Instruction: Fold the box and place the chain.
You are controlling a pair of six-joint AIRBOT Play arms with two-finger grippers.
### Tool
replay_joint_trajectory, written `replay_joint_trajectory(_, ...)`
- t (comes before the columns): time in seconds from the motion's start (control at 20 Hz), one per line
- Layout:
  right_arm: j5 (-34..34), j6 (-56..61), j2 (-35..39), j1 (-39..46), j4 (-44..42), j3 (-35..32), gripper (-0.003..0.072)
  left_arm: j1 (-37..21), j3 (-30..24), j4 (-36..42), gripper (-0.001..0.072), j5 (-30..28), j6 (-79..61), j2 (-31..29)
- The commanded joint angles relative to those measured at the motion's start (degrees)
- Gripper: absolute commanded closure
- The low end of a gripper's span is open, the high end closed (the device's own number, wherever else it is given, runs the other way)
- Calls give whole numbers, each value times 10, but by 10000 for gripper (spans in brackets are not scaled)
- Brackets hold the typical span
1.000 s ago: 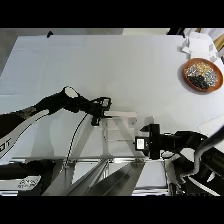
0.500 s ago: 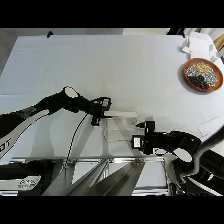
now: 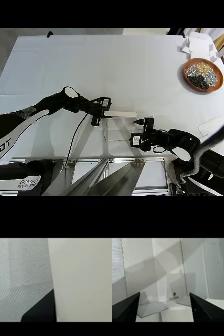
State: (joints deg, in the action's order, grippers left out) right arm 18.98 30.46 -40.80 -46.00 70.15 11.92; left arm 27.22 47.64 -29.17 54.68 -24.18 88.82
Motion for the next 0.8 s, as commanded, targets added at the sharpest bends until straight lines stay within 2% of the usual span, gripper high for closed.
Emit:
replay_joint_trajectory(0.0, -5, -12, 0, 0, -2, 2, -2, 0, 0, 0, 696, 0, 0, 0)
replay_joint_trajectory(0.3, 45, -11, 28, -1, 14, -2, -1, 0, 0, 0, 696, 0, 0, 0)
replay_joint_trajectory(0.45, 115, -2, 57, -1, 21, -6, 6, 0, 0, 0, 696, 0, 0, 0)
replay_joint_trajectory(0.5, 119, -3, 58, -1, 22, -12, 6, 0, 0, 0, 696, 0, 0, 0)
replay_joint_trajectory(0.75, 46, -3, 31, -1, 32, -29, 6, 0, 0, 0, 696, 0, 0, 0)
